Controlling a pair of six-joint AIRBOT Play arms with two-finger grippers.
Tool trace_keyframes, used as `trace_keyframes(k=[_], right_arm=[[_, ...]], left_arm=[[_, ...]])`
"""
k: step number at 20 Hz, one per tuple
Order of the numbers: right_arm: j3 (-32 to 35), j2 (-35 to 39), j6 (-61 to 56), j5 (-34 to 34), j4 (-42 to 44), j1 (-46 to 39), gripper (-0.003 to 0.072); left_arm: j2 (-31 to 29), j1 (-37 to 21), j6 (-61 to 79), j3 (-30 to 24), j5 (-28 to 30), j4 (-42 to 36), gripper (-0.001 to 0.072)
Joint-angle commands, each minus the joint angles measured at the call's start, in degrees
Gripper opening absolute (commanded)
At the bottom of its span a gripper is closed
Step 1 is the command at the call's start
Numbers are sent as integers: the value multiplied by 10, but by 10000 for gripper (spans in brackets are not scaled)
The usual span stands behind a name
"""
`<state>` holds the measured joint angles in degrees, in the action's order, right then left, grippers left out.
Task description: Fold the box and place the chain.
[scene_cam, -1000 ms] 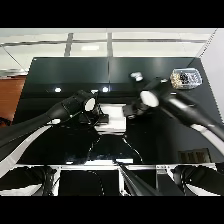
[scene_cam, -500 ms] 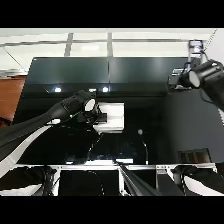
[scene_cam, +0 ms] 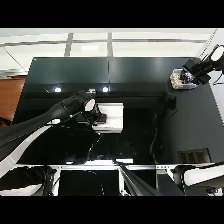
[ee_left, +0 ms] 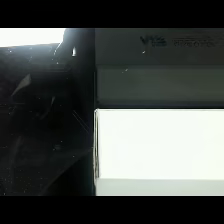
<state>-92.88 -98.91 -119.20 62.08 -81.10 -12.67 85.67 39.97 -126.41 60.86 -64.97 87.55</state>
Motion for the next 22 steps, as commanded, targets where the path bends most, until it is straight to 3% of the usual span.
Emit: trace_keyframes(k=[1, 6, 9, 11, 12, 13, 15, 18, 22], right_arm=[[-95, -85, -5, 48, 66, -24, 592], [-100, -128, -17, 17, 149, -23, 592], [-100, -140, -17, 24, 149, -23, 590], [-100, -141, -16, 25, 143, -23, 471], [-100, -141, -15, 29, 140, -23, 470], [-100, -141, -7, 38, 139, -24, 356], [-100, -139, 32, 59, 137, -25, 16], [-100, -112, 92, 87, 122, -26, 12], [-100, -21, 180, 104, 110, -29, 11]], left_arm=[[0, 0, 0, 0, -1, 1, 26], [0, 0, 0, 0, -1, 1, 26], [0, 0, 2, 0, -1, 1, 26], [0, 0, 2, 0, -1, 1, 26], [0, 0, 2, 0, 0, 1, 26], [0, 0, 2, 0, 0, 1, 26], [0, 0, 2, 0, 0, 1, 26], [0, 0, 2, 0, 0, 3, 26], [0, 0, 2, 0, 0, 3, 26]])
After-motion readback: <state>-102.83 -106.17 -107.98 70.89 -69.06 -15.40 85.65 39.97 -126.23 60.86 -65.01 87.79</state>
